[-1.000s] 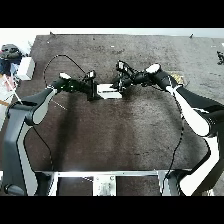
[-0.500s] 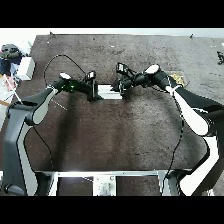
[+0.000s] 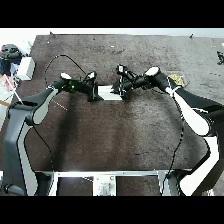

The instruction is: Fold the box and place the chain.

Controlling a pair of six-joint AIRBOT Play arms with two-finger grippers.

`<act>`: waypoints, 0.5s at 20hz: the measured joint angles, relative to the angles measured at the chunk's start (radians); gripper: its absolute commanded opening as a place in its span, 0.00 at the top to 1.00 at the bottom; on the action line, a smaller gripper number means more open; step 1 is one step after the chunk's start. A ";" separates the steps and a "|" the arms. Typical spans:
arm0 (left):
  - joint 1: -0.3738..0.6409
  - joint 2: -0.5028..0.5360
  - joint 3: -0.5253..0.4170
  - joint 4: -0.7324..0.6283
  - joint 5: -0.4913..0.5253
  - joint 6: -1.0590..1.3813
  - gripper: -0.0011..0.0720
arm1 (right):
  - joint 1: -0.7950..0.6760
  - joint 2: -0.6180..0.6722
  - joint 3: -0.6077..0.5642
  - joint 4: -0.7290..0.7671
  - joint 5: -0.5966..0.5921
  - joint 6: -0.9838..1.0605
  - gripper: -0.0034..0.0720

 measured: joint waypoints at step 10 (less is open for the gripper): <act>0.000 0.000 0.000 -0.001 0.002 0.000 0.43 | -0.033 -0.007 0.002 0.067 0.058 0.000 0.70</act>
